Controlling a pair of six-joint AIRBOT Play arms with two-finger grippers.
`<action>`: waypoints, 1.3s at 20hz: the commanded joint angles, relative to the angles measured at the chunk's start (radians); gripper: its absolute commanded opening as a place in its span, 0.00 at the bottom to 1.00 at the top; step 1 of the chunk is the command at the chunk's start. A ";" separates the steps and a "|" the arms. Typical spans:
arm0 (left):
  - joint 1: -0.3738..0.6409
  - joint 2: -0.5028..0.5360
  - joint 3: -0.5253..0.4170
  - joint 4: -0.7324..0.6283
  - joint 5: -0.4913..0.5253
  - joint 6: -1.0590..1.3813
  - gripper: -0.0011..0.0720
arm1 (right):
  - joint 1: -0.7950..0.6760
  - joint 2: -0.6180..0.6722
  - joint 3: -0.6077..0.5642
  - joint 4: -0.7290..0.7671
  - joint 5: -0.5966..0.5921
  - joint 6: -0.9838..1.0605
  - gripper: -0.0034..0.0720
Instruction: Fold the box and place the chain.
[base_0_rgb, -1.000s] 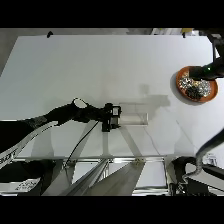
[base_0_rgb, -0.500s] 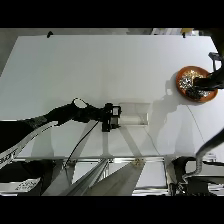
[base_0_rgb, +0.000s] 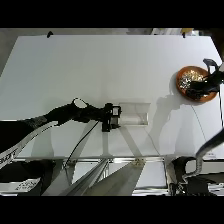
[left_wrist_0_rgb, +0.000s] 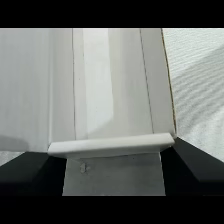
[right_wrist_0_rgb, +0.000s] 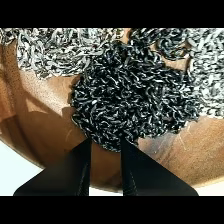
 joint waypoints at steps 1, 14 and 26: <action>0.000 0.000 0.000 0.000 0.000 0.000 0.16 | -0.001 -0.011 0.000 0.002 0.002 0.000 0.28; 0.000 0.000 0.000 0.000 0.000 0.000 0.16 | -0.001 0.106 0.000 0.003 0.053 -0.015 0.07; 0.000 0.000 0.000 0.000 0.000 0.000 0.16 | 0.126 0.647 -0.010 0.306 0.279 -0.078 0.07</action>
